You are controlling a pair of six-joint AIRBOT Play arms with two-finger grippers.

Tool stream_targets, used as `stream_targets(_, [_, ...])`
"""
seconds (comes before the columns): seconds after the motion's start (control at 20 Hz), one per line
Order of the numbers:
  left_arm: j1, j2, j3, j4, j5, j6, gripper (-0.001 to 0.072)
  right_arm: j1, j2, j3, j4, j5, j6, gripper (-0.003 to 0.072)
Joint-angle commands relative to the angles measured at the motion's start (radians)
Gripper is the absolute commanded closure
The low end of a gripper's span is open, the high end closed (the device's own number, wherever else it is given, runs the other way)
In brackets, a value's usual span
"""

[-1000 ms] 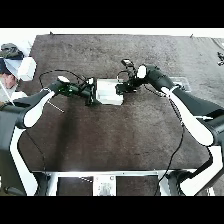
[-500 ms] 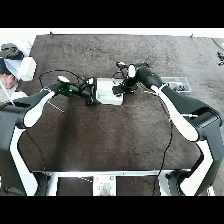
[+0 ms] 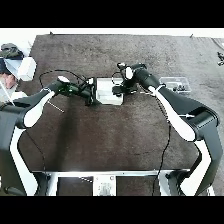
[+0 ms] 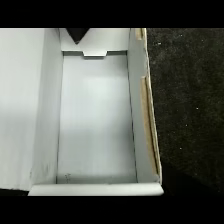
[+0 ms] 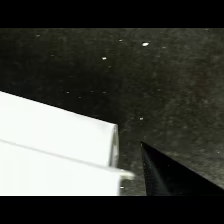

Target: Fold the box and place the chain.

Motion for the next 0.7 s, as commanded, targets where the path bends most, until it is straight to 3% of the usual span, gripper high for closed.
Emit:
stream_targets(0.0, [0.0,0.0,0.0,0.0,0.0,0.0,0.0363,0.013,-0.01,0.0,-0.013,0.001,0.038,0.0204])
stream_targets(0.15, [0.0,0.0,0.0,0.001,0.0,0.0,0.0362,0.013,-0.016,0.0,-0.034,0.011,0.055,0.0205])
stream_targets(0.2, [0.0,0.0,0.0,0.001,0.0,0.0,0.0363,0.013,-0.016,0.0,-0.041,0.01,0.056,0.0316])
stream_targets(0.25, [0.0,0.0,0.0,0.0,0.0,0.0,0.0363,0.013,-0.016,0.0,-0.043,0.01,0.057,0.0356])
stream_targets(0.65, [0.0,0.0,0.0,0.0,0.0,0.0,0.0363,0.013,-0.016,0.0,-0.043,0.01,0.091,0.0357])
